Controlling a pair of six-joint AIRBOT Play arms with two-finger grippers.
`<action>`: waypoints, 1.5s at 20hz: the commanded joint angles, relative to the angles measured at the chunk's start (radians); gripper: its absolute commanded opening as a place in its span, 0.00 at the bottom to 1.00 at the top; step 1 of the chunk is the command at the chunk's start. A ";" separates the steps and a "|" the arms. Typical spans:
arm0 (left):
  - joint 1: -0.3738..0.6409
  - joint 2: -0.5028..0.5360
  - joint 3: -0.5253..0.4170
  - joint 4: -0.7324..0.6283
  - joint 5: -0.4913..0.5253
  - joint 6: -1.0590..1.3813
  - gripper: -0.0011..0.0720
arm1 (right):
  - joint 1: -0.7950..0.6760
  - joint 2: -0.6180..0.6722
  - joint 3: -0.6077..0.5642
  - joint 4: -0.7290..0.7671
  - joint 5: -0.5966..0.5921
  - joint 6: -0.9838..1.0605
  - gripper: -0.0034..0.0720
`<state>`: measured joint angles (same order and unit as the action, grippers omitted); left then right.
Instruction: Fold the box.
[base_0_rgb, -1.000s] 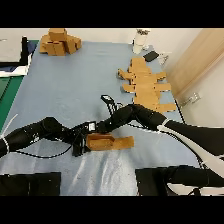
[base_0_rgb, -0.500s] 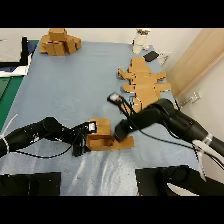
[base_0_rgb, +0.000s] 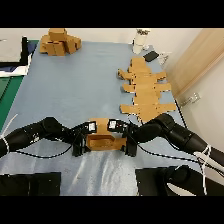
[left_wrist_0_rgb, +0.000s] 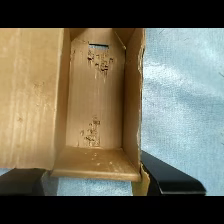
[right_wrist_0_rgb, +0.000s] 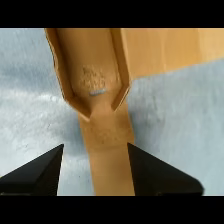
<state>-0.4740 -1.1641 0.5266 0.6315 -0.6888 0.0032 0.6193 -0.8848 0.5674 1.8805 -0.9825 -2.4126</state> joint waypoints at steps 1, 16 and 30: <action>0.000 0.000 0.000 0.000 0.000 0.000 0.73 | 0.000 -0.008 -0.010 0.073 0.103 -0.120 0.87; 0.000 0.000 0.000 0.000 0.000 0.000 0.73 | 0.068 -0.082 -0.010 0.197 0.233 -0.290 0.35; 0.000 0.000 0.000 0.000 0.000 0.000 0.73 | 0.109 -0.069 0.053 -0.071 0.105 0.158 0.38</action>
<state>-0.4740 -1.1641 0.5266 0.6312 -0.6895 0.0025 0.7288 -0.9905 0.5831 2.0193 -0.7856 -2.5595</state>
